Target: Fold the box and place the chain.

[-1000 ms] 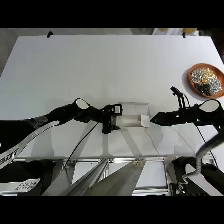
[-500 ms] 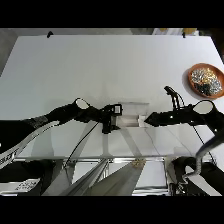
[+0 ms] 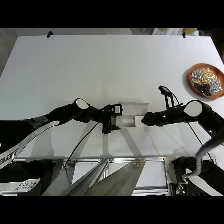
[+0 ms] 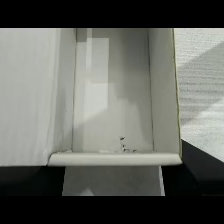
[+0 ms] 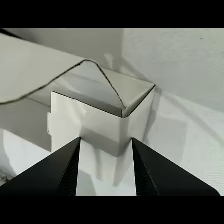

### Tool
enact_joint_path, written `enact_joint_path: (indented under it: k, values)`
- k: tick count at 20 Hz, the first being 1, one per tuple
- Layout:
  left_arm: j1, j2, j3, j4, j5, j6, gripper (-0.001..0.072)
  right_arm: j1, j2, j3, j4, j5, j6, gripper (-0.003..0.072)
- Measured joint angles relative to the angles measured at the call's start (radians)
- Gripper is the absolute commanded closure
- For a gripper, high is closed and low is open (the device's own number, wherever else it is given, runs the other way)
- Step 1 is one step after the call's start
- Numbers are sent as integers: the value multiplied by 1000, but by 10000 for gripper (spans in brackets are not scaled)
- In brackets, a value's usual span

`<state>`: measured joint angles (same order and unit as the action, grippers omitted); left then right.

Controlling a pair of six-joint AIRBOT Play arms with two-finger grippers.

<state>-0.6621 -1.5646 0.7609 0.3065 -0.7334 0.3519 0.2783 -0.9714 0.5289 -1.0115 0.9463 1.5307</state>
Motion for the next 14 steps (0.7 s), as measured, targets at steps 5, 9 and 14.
enact_joint_path:
  k: [5,9,14]
  values:
    - [0,0,0,0,0,0,395,124,-50,68,-199,-11,257,327]
    - [0,0,0,0,-1,0,395,222,-113,122,-299,5,423,327]
    - [0,0,0,0,-2,0,395,289,-158,151,-392,11,599,326]
